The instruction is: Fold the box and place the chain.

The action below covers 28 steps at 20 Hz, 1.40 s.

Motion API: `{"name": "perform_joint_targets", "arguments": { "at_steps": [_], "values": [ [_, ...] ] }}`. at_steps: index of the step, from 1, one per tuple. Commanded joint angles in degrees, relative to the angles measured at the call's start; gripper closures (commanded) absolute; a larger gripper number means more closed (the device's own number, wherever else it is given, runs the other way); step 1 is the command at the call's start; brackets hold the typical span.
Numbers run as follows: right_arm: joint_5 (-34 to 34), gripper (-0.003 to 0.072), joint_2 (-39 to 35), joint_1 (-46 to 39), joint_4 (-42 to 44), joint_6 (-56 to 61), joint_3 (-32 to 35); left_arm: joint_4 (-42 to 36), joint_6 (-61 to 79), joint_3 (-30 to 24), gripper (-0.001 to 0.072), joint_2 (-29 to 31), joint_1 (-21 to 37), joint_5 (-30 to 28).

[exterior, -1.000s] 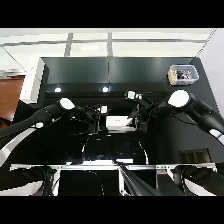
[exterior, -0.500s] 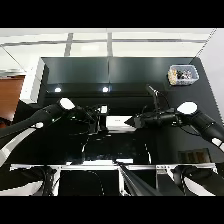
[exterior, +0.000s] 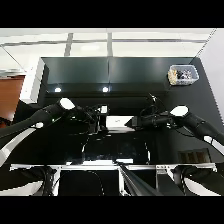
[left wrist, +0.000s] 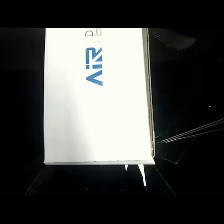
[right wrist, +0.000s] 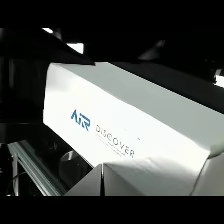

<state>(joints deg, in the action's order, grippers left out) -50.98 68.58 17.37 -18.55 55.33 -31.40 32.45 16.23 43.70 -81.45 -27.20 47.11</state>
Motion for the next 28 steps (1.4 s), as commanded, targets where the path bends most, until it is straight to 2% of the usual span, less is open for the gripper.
{"name": "perform_joint_targets", "arguments": {
  "at_steps": [1,4,7,10,13,14,15,18,20,22,25,28],
  "values": [
    [1.38,0.0672,0.61,0.26,-3.15,1.49,0.11,0.02,0.02,-0.02,0.0234,-0.02,0.04,-0.07],
    [2.56,0.0672,0.63,0.26,-3.10,1.49,0.11,0.02,0.02,-0.02,0.0234,-0.02,0.04,-0.09],
    [0.74,0.0672,0.46,-0.02,-2.86,0.44,-0.15,0.02,0.04,-0.02,0.0234,-0.02,0.04,-0.11],
    [-5.70,0.0672,-2.62,-3.02,-3.26,-0.42,-3.04,-0.15,-1.01,-0.02,0.0240,-0.02,0.04,-0.09],
    [-16.46,0.0672,-10.34,-11.74,-10.99,-0.13,-8.28,0.24,-2.58,0.26,0.0241,0.33,0.07,-0.50],
    [-21.09,0.0671,-12.76,-15.56,-13.77,-0.02,-9.64,0.66,-2.54,0.48,0.0157,0.83,0.04,-0.48],
    [-25.92,0.0672,-15.43,-20.09,-16.50,0.00,-10.54,1.36,-2.80,0.87,-0.0011,1.60,0.04,-0.35],
    [-35.01,0.0672,-22.25,-32.85,-24.28,-0.02,-10.67,7.67,-5.51,3.65,-0.0011,5.03,-0.39,4.15],
    [-33.46,0.0671,-24.79,-38.29,-27.52,0.20,-10.34,5.33,-6.43,7.37,-0.0007,6.12,-2.97,4.35],
    [-29.24,0.0671,-24.96,-39.87,-24.85,0.87,-9.27,4.17,-7.82,11.43,-0.0005,5.07,-6.73,1.01],
    [-26.58,0.0671,-24.96,-39.85,-23.39,0.79,-8.26,4.66,-17.22,18.47,-0.0004,-1.03,-10.93,-0.81],
    [-26.64,0.0672,-24.96,-39.85,-23.61,0.59,-8.17,5.99,-27.12,24.76,-0.0004,-8.57,-11.76,4.20]
  ]
}}
